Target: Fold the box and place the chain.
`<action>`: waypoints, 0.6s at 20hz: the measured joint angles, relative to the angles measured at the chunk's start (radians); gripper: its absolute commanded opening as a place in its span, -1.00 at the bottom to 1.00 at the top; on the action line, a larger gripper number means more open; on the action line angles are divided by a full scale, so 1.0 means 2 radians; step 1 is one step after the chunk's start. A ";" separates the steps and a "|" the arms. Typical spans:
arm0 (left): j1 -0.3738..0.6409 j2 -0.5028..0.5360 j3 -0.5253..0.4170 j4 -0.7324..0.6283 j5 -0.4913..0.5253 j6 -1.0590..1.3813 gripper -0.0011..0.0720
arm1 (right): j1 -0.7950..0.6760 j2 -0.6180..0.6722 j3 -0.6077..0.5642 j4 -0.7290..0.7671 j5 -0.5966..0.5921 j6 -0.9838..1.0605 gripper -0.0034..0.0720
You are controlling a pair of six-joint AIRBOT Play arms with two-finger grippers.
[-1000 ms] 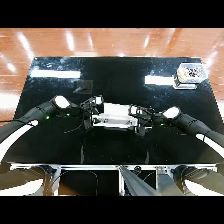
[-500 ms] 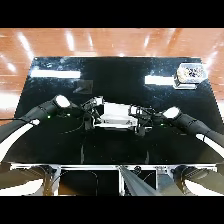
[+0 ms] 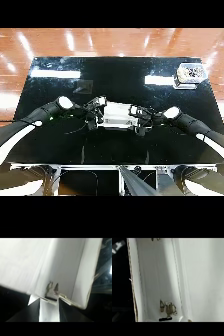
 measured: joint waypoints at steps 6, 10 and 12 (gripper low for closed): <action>-0.016 0.000 0.000 -0.002 0.007 0.000 -0.05 | 0.000 0.000 0.000 -0.001 0.000 0.000 0.52; -0.019 0.000 0.000 -0.008 0.009 0.000 -0.05 | 0.000 0.000 0.000 0.000 0.000 0.000 0.52; -0.021 0.000 0.000 -0.020 0.017 0.006 -0.05 | 0.000 0.000 0.000 0.000 -0.001 0.000 0.52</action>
